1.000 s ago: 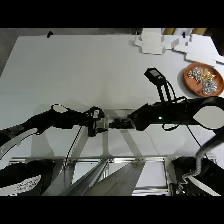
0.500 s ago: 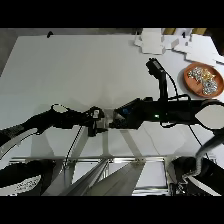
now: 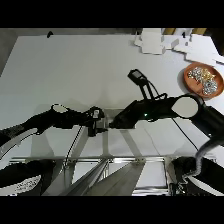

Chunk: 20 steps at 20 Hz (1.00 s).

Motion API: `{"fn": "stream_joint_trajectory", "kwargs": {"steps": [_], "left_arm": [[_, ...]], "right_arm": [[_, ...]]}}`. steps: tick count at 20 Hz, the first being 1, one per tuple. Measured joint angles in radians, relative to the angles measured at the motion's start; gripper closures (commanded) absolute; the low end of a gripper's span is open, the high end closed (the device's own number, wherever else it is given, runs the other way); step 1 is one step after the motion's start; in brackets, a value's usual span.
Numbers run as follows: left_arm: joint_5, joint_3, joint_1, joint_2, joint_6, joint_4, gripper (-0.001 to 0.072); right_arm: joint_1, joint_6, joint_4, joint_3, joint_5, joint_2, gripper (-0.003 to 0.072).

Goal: Fold the box and place the chain.

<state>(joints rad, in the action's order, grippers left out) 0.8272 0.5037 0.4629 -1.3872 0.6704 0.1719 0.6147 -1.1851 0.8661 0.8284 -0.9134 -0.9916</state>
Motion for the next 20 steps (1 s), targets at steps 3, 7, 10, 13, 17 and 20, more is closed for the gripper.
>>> {"fn": "stream_joint_trajectory", "kwargs": {"steps": [3,7,10,13,17,20], "left_arm": [[0.0,0.0,0.0,0.0,0.0,0.0,0.0558],[0.0,0.0,0.0,0.0,0.0,0.0,0.0558],[0.0,0.0,0.0,0.0,0.0,0.0,0.0558],[0.0,0.0,0.0,0.0,0.0,0.0,0.0558],[0.0,0.0,0.0,0.0,0.0,0.0,0.0558],[0.0,0.0,0.0,0.0,0.0,0.0,0.0558]], "right_arm": [[0.0,0.055,0.031,0.085,-0.029,-0.02,0.0518],[0.0,0.045,0.235,0.201,-0.025,-0.071,0.0639],[0.0,0.065,0.336,0.237,-0.021,-0.157,0.0672],[0.0,0.098,0.379,0.25,-0.029,-0.254,0.0672],[0.0,0.173,0.365,0.256,-0.131,-0.314,0.067],[0.0,0.233,0.323,0.257,-0.22,-0.327,0.0573]]}}
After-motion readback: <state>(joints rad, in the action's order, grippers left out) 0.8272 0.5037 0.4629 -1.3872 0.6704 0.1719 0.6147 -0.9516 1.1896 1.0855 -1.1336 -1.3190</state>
